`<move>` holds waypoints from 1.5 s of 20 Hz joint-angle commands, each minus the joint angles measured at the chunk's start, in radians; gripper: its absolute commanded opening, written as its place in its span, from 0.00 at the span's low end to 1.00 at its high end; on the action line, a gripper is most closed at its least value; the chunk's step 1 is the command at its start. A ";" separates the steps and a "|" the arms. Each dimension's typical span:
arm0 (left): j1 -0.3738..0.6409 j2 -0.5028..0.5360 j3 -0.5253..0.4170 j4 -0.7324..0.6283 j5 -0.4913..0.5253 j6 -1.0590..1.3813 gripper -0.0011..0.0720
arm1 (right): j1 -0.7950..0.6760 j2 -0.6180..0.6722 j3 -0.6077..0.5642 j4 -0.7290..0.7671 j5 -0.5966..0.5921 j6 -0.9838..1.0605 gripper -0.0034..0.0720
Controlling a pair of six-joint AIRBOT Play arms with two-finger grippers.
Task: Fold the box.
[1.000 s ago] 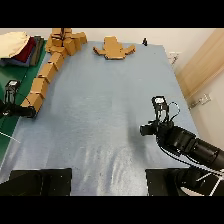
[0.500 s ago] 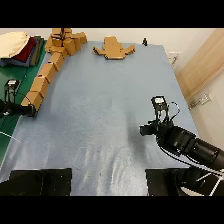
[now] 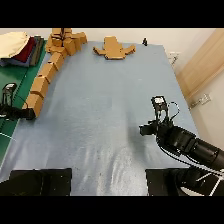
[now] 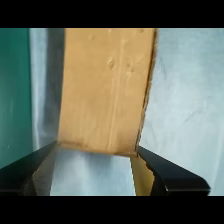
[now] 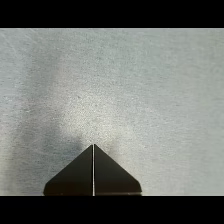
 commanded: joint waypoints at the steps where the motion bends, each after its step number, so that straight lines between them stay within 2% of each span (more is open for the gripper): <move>1: 0.058 0.052 0.044 0.096 -0.193 -0.104 0.97 | -0.001 0.000 0.001 -0.009 0.000 -0.003 0.06; 5: 0.075 0.125 0.150 0.094 -0.440 -0.138 0.97 | -0.001 -0.001 0.001 -0.031 0.001 -0.003 0.06; 7: 0.071 0.149 0.177 0.025 -0.544 -0.138 0.94 | -0.001 -0.008 0.001 -0.030 0.005 -0.003 0.06; 9: 0.029 0.163 0.198 -0.123 -0.613 -0.131 0.03 | -0.006 -0.029 0.007 -0.027 0.031 -0.004 0.05; 11: -0.090 0.166 0.224 -0.223 -0.582 -0.140 0.03 | -0.055 -0.077 0.057 0.026 0.060 -0.086 0.05; 15: -0.520 0.136 0.316 -0.100 -0.382 -0.346 0.03 | -0.249 -0.275 0.303 0.323 0.068 -0.444 0.05; 17: -0.708 0.075 0.370 -0.040 -0.311 -0.447 0.03 | -0.348 -0.410 0.462 0.524 0.030 -0.592 0.05; 20: -0.889 -0.056 0.438 -0.037 -0.294 -0.512 0.03 | -0.430 -0.597 0.672 0.754 -0.056 -0.691 0.05; 22: -0.949 -0.121 0.454 -0.037 -0.280 -0.542 0.03 | -0.434 -0.688 0.756 0.815 -0.058 -0.694 0.05; 24: -0.972 -0.161 0.457 -0.039 -0.274 -0.550 0.03 | -0.433 -0.734 0.792 0.858 -0.068 -0.692 0.06; 30: -0.972 -0.167 0.456 -0.040 -0.273 -0.556 0.03 | -0.433 -0.739 0.792 0.853 -0.085 -0.692 0.06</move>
